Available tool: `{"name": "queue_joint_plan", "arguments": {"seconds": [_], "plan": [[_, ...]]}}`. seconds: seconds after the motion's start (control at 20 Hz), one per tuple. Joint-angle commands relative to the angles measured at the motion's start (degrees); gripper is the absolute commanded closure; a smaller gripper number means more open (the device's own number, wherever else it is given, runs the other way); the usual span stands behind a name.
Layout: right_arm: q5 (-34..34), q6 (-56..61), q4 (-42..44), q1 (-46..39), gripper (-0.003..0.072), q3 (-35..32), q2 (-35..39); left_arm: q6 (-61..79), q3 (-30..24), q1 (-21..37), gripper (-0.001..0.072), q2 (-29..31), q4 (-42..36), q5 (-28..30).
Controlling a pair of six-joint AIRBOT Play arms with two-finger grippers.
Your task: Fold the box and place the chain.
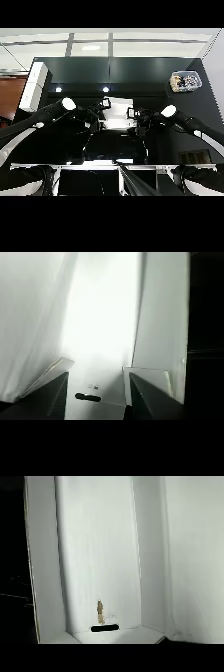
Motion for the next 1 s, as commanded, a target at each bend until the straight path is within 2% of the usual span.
{"name": "queue_joint_plan", "arguments": {"seconds": [0.0, 0.05, 0.1, 0.15, 0.2, 0.25, 0.45, 0.6, 0.65, 0.75, 0.8, 0.95], "plan": [[-0.04, -0.04, 0.00, 0.02, 0.0264, 0.00, -0.02, 0.26, 0.00, -0.39, 0.0438, -0.17, -0.33, 0.15], [-0.04, -0.04, 0.00, 0.02, 0.0265, 0.02, -0.02, 0.63, 0.00, -0.39, 0.0602, -0.17, -0.26, -0.02], [-0.07, -0.04, 0.00, 0.02, 0.0265, 0.00, -0.02, 0.63, 0.00, -0.39, 0.0473, -0.17, -0.39, -0.07], [-0.04, -0.04, 0.00, 0.02, 0.0265, 0.00, -0.02, 0.63, 0.00, -0.39, 0.0377, -0.17, -0.37, -0.20], [-0.04, -0.04, 0.00, 0.02, 0.0265, 0.00, -0.02, 0.66, 0.04, -0.28, 0.0561, 0.00, 0.35, -0.28], [-0.07, -0.04, 0.00, 0.02, 0.0265, 0.00, -0.02, 0.22, 0.39, -0.09, 0.0681, 0.35, 2.27, -1.03], [-0.07, -0.02, 0.00, 0.02, 0.0265, 0.00, -0.02, -15.02, 1.68, 4.07, 0.0683, 4.70, 10.51, -5.42], [-0.04, -0.04, 0.02, 0.02, 0.0265, 0.00, -0.02, -31.98, 1.66, 11.28, 0.0683, 9.73, 19.39, -6.91], [-0.07, -0.04, 0.00, 0.02, 0.0265, 0.00, -0.02, -37.20, 1.64, 14.27, 0.0683, 10.60, 20.15, -7.67], [-0.04, -0.04, 0.00, 0.02, 0.0265, 0.00, -0.02, -46.27, 1.51, 20.85, 0.0682, 10.78, 18.12, -9.51], [-0.04, -0.04, 0.00, 0.02, 0.0265, 0.00, -0.02, -51.58, 0.70, 24.09, 0.0683, 10.49, 14.69, -9.64], [-0.04, -0.04, 0.00, 0.02, 0.0265, 0.00, -0.02, -64.39, -3.98, 31.01, 0.0682, 8.33, 6.75, -11.82]]}}
